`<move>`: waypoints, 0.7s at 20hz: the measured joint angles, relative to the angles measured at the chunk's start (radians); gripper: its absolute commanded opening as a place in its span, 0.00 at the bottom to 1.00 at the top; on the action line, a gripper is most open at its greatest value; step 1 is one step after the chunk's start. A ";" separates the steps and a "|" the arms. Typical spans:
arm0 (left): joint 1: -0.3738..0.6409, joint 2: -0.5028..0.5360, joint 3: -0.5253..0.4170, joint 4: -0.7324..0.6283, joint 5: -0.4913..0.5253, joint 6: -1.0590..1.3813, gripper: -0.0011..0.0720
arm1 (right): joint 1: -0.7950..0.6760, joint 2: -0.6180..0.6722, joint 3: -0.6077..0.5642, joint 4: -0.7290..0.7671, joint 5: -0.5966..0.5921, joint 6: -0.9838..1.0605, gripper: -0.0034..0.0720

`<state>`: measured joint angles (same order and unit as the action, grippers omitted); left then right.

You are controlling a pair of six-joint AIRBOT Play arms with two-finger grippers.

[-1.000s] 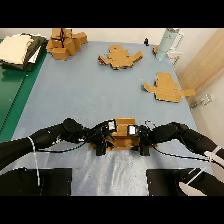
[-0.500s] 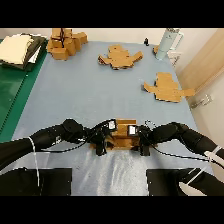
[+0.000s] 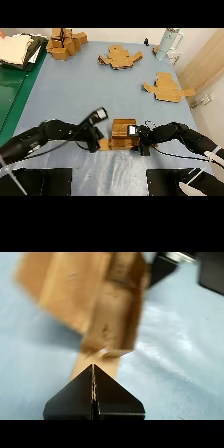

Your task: Fold the box.

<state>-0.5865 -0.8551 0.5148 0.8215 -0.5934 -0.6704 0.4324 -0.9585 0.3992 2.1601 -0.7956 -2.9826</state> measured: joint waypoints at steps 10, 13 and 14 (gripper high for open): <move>0.169 0.043 -0.084 0.275 -0.172 -0.994 0.03 | 0.000 0.000 0.000 0.000 0.000 0.000 0.66; 0.104 -0.042 -0.091 0.156 -0.106 -0.991 0.03 | 0.000 0.000 0.000 0.000 0.000 0.000 0.66; 0.081 -0.068 -0.092 0.126 -0.084 -0.986 0.03 | 0.000 0.000 0.000 0.000 0.000 0.000 0.66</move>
